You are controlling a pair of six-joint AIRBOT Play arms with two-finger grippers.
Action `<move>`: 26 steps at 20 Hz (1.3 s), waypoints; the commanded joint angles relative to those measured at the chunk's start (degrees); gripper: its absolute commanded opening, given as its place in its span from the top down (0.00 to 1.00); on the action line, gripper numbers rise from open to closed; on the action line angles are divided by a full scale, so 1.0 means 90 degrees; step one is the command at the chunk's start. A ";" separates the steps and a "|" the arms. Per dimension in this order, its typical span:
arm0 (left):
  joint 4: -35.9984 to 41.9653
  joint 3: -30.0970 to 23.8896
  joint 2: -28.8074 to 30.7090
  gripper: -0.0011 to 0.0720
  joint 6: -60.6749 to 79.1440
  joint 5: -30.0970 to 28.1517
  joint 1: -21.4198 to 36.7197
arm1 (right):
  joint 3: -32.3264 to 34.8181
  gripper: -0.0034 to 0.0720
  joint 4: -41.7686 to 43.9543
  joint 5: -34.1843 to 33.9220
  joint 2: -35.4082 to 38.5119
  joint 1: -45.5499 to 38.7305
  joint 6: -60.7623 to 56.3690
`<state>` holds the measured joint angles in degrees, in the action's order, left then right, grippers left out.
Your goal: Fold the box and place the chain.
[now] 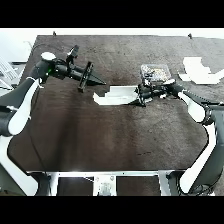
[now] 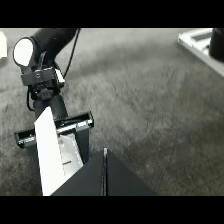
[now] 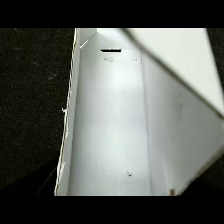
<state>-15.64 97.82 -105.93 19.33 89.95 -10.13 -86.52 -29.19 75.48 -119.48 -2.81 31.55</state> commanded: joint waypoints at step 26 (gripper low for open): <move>-0.0134 -0.1292 -0.0061 0.96 0.0452 -0.5518 -0.1163 | 0.0015 0.30 0.0002 0.0000 -0.0002 -0.0002 0.0000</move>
<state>-17.39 83.46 -105.34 23.44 43.24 -21.41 -86.41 -29.15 75.46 -119.48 -2.81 31.55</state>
